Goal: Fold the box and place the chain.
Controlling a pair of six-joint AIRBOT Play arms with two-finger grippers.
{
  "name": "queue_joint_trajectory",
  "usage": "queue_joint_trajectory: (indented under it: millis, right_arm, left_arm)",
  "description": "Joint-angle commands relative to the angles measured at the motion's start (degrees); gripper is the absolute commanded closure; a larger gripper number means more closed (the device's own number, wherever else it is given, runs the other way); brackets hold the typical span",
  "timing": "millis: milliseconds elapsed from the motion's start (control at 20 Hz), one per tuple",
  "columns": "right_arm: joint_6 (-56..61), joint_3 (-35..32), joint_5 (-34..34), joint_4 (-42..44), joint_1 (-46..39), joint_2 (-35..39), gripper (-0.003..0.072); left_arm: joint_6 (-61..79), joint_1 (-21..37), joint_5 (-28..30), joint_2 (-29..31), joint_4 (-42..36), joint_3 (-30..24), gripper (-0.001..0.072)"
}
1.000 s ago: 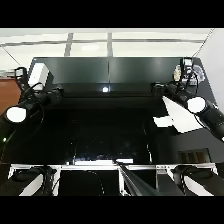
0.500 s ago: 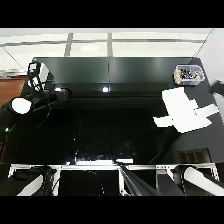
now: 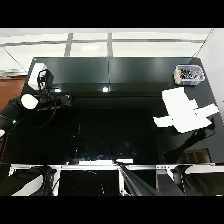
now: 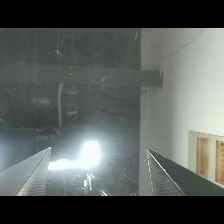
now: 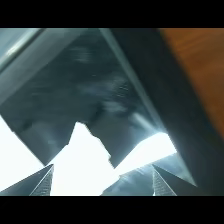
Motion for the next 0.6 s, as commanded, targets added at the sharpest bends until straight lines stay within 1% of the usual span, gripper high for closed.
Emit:
queue_joint_trajectory:
  millis: [0,150,300,350,400,450,500,550]
  right_arm:
    - [-3.8,5.6,9.2,3.7,1.5,-8.0,-0.0020]
    - [-6.6,5.6,9.1,2.0,5.0,-10.7,-0.0020]
    - [-8.0,5.6,8.5,-1.7,7.6,-11.1,-0.0014]
    - [-7.8,5.7,9.0,-2.9,7.8,-11.0,0.0120]
    - [-7.7,5.7,9.2,-3.2,7.8,-10.7,0.0217]
    - [-6.9,5.8,9.1,-2.9,7.5,-10.1,0.0362]
    - [-6.9,5.8,9.4,-2.9,7.3,-9.4,0.0466]
    - [-7.0,5.7,10.6,-2.9,7.3,-8.4,0.0605]
  left_arm:
    - [-0.5,-0.2,-0.5,-0.7,0.2,0.2,0.0005]
    - [-0.4,-0.3,-0.4,-0.7,0.2,0.2,0.0005]
    - [-0.4,-0.3,-0.3,-0.8,0.2,0.2,0.0005]
    - [-0.4,-0.3,-0.3,-0.8,0.2,0.2,0.0005]
    - [-0.4,-0.3,-0.4,-0.8,0.2,0.2,0.0005]
    - [-0.4,-0.3,-0.4,-0.8,0.2,0.2,0.0004]
    - [-0.3,-0.3,-0.4,-0.8,0.2,0.2,0.0005]
    - [-0.3,-0.3,-0.4,-0.8,0.2,0.2,0.0005]
